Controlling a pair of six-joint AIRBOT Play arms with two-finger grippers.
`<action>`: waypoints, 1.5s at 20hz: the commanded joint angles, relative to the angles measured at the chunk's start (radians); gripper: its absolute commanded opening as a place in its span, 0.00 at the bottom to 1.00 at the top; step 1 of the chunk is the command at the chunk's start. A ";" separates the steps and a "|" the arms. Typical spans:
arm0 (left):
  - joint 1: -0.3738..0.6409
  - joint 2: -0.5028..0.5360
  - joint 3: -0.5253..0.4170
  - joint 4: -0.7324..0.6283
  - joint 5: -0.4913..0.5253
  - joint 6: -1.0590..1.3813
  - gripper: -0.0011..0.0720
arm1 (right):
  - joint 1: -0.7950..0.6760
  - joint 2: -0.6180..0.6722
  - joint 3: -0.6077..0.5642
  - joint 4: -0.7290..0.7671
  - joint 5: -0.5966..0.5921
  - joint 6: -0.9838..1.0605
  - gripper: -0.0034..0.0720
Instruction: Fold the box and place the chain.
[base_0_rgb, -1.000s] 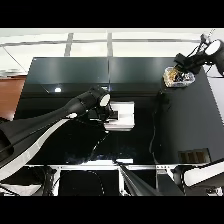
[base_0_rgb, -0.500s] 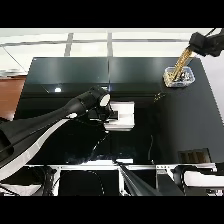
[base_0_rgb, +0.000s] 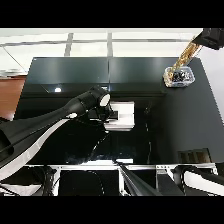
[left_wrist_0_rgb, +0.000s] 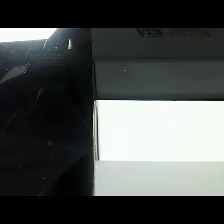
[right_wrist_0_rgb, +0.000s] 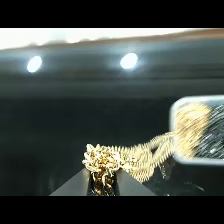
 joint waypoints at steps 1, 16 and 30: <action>0.000 0.000 0.000 0.000 0.000 0.000 0.05 | 0.000 0.112 -0.096 0.175 0.117 -0.149 0.06; 0.000 0.000 0.000 0.000 0.000 0.000 0.05 | 0.154 0.247 -0.436 0.534 0.174 -0.254 0.06; 0.000 0.000 0.000 0.000 0.000 0.000 0.05 | 0.359 0.225 -0.570 0.491 -0.037 -0.309 0.06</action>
